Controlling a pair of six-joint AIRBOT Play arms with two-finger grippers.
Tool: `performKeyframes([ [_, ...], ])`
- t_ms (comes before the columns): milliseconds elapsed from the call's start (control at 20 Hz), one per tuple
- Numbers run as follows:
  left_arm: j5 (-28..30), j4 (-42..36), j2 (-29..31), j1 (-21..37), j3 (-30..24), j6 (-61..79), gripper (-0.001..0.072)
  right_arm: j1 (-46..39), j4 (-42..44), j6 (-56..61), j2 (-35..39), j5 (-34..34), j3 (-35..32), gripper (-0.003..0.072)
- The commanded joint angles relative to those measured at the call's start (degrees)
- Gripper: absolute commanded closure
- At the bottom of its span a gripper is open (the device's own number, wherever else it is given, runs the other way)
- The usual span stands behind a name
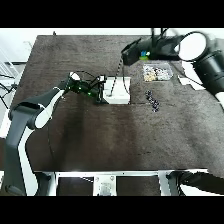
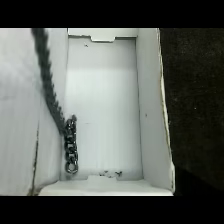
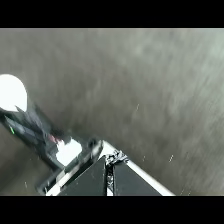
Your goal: Fold the box and place the chain.
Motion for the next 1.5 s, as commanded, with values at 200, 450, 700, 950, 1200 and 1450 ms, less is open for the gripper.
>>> performKeyframes([
  [200, 0.0, 0.0, 0.04, 0.02, 0.02, 0.02, 0.0084, 0.61, 2.4, -2.86, -12.7, -4.22, -10.43, 0.0438],
  [450, 0.0, 0.0, 0.04, 0.02, 0.02, 0.02, 0.0084, -1.57, -1.11, -7.3, -9.94, -1.6, -9.99, 0.0131],
  [700, 0.0, 0.0, 0.04, 0.02, 0.02, 0.02, 0.0084, -10.8, -6.08, -19.69, -5.55, 8.28, -10.08, 0.0131],
  [950, 0.0, 0.0, 0.04, 0.02, 0.02, 0.02, 0.0084, -20.7, 6.69, -43.91, -9.99, 13.57, -10.75, 0.0131],
  [1200, 0.02, 0.0, 0.04, 0.02, 0.02, 0.02, 0.0084, -22.84, 7.32, -55.3, -15.72, 18.14, -10.75, 0.0132],
  [1450, 0.02, 0.0, 0.04, 0.04, 0.02, 0.02, 0.0084, -22.84, 6.32, -61.51, -19.15, 17.94, -10.75, 0.0196],
])
